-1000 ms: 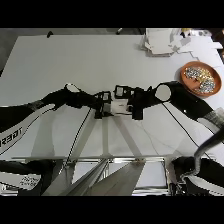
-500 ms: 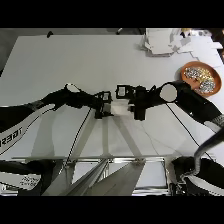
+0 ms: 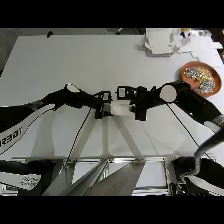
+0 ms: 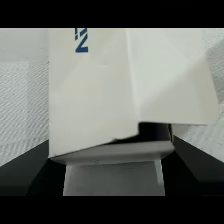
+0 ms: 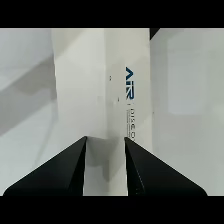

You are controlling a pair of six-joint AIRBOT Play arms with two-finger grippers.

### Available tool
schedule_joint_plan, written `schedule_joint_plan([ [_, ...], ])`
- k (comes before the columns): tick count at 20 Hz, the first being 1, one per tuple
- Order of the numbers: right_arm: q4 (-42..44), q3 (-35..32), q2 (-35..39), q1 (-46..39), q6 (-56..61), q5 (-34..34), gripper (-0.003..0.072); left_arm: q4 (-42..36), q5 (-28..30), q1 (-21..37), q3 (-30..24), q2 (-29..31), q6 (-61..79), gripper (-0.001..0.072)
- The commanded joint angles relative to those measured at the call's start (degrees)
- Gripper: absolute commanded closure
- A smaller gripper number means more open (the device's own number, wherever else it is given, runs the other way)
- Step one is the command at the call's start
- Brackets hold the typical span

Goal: Fold the box and place the chain.

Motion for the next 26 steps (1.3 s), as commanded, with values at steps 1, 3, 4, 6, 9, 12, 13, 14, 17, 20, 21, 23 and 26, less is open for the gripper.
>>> schedule_joint_plan([
  [1, -0.3, -0.9, 0.0, 0.1, 0.5, -2.7, 0.0446, 0.0, -0.1, 0.0, 0.0, 0.0, 0.1, 0.0501],
  [3, -1.0, -1.5, 0.0, 0.1, 0.7, -2.9, 0.0506, 0.0, -0.1, 0.0, 0.0, 0.0, 0.1, 0.0501],
  [4, -1.7, -1.6, 0.0, 0.1, 2.0, -3.5, 0.0515, 0.0, -0.1, 0.0, 0.0, 0.0, 0.1, 0.0501],
  [6, -2.3, -1.6, 0.0, 0.1, 3.7, -4.9, 0.0529, 0.0, -0.1, 0.0, 0.0, 0.0, 0.1, 0.0501],
  [9, -2.3, -1.6, 0.0, 0.1, 4.9, -5.9, 0.0529, 0.0, -0.1, 0.0, 0.0, 0.0, 0.1, 0.0501],
  [12, -2.3, -2.0, 0.0, 0.1, 8.2, -6.6, 0.053, 0.0, -0.1, 0.0, 0.0, 0.0, 0.1, 0.0501],
  [13, -2.2, -2.4, 0.0, 0.1, 9.2, -7.1, 0.053, 0.0, -0.1, 0.0, 0.0, 0.0, 0.1, 0.0501],
  [14, -1.8, -2.9, 0.0, 0.1, 9.5, -7.1, 0.053, 0.0, -0.1, 0.0, 0.0, 0.0, 0.1, 0.0501],
  [17, -0.5, -4.0, 0.0, 0.3, 9.5, -7.0, 0.0529, 0.0, -0.1, 0.0, 0.0, 0.0, 0.1, 0.0501],
  [20, 2.0, -4.1, 0.0, 0.3, 9.4, -6.9, 0.0527, 0.0, -0.1, 0.0, 0.0, 0.0, 0.1, 0.0501],
  [21, 2.2, -4.1, 0.0, 0.3, 9.4, -6.8, 0.0527, 0.0, -0.1, 0.0, 0.0, 0.0, 0.1, 0.0501],
  [23, 2.1, -4.2, 0.0, 0.3, 9.4, -6.0, 0.0527, 0.0, -0.1, 0.0, 0.0, 0.0, 0.1, 0.0501],
  [26, 2.1, -5.2, 0.0, 0.3, 9.4, -5.4, 0.0527, 0.0, -0.1, 0.0, 0.0, 0.0, 0.1, 0.0501],
])
